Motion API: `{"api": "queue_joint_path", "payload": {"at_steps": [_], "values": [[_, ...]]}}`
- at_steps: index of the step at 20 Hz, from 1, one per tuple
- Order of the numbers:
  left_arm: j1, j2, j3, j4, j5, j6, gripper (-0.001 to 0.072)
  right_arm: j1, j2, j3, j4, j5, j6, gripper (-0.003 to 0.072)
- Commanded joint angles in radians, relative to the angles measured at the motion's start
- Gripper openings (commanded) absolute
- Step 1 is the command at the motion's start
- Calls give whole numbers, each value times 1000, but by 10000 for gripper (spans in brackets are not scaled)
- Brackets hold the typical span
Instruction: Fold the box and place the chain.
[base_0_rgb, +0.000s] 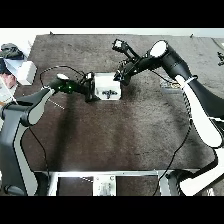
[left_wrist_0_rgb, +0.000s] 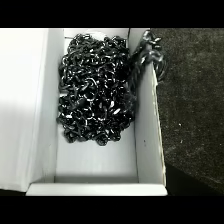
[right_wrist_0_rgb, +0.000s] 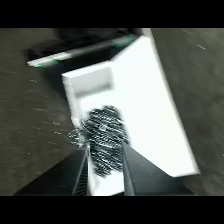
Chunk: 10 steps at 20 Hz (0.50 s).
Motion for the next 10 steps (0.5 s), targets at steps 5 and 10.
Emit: {"api": "queue_joint_path", "payload": {"at_steps": [5,10], "values": [[0,0,1,0,0,0,340,-71,5,-4,80,-102,196,261],[0,0,1,0,0,0,340,-80,-17,-55,214,238,233,258]]}}
